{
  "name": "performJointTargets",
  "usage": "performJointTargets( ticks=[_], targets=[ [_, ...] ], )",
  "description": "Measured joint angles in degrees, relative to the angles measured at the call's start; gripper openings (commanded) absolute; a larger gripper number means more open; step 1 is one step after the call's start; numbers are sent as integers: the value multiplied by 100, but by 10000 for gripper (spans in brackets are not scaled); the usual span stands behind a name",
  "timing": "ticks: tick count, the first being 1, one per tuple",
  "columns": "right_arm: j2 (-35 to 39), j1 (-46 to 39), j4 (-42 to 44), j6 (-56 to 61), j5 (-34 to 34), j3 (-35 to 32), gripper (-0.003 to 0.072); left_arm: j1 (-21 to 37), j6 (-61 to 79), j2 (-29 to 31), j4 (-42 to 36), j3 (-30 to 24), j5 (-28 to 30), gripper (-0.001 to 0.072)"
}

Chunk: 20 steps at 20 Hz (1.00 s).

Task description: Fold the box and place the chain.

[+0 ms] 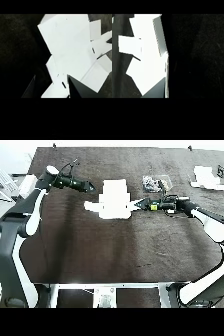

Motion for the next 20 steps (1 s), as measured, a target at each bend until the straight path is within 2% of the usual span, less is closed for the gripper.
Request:
performJointTargets(
  ticks=[20],
  targets=[
    [0,0,0,-9,13,0,14,-345,341,-459,-564,20,190,480]
  ],
)
